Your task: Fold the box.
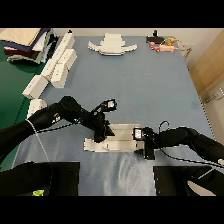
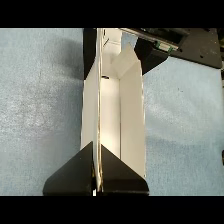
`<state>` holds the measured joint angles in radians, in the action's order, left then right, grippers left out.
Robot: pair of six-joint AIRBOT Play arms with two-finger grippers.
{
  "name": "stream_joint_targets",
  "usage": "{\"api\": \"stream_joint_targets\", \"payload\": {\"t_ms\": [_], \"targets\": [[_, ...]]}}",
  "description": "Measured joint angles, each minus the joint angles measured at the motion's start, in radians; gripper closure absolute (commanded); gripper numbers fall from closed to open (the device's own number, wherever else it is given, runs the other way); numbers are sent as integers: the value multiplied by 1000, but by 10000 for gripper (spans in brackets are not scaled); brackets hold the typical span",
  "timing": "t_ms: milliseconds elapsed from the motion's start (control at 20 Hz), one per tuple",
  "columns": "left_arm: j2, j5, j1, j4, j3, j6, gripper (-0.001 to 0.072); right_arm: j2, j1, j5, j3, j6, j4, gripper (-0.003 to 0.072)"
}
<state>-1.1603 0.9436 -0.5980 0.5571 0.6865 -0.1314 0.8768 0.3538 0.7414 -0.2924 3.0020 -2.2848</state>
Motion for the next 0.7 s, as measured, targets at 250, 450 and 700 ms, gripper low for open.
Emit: {"api": "stream_joint_targets", "payload": {"t_ms": [250, 450, 700], "targets": [[0, 0, 0, 0, 0, 0, 696, 1, 0, 0, 0, -1, 3, 225], [0, 0, 0, 0, 0, 0, 696, 1, 0, 0, 0, -2, 7, 225], [0, 0, 0, 0, 0, 0, 696, 1, 0, 0, 0, -2, 19, 225]]}}
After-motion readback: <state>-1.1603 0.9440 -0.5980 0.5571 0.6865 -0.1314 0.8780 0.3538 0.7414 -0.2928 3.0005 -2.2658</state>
